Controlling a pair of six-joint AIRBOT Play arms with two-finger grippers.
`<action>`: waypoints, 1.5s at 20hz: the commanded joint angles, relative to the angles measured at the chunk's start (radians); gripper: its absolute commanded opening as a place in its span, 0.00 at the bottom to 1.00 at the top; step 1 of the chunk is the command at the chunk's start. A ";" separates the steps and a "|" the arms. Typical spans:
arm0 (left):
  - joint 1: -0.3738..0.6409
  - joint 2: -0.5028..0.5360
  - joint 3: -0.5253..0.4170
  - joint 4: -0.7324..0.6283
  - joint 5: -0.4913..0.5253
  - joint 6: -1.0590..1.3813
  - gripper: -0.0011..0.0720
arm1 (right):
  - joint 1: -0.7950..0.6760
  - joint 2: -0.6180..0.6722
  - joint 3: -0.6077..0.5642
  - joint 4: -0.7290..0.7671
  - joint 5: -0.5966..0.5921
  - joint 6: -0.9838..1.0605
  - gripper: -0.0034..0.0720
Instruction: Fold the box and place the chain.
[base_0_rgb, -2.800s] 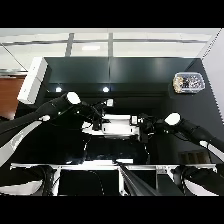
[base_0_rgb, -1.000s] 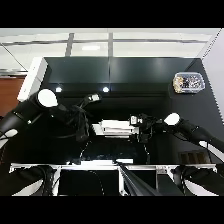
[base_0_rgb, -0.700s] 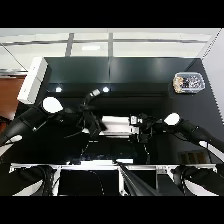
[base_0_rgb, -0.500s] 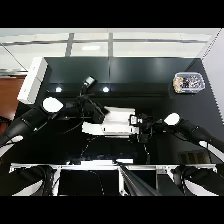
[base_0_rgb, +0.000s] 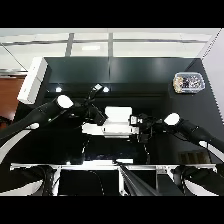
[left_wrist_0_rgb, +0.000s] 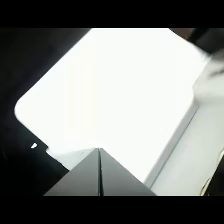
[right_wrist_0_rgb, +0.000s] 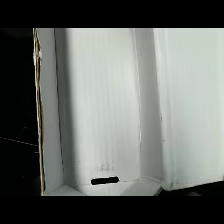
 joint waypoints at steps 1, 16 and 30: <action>0.001 -0.069 0.049 0.167 -0.078 0.001 0.05 | 0.001 0.000 0.000 0.001 0.000 0.002 0.68; 0.362 0.400 -0.175 0.034 -0.197 0.082 0.05 | 0.001 0.000 0.000 0.001 0.000 0.002 0.68; 0.067 0.222 -0.186 0.106 -0.064 0.696 0.96 | 0.001 0.000 0.000 0.001 0.000 0.002 0.68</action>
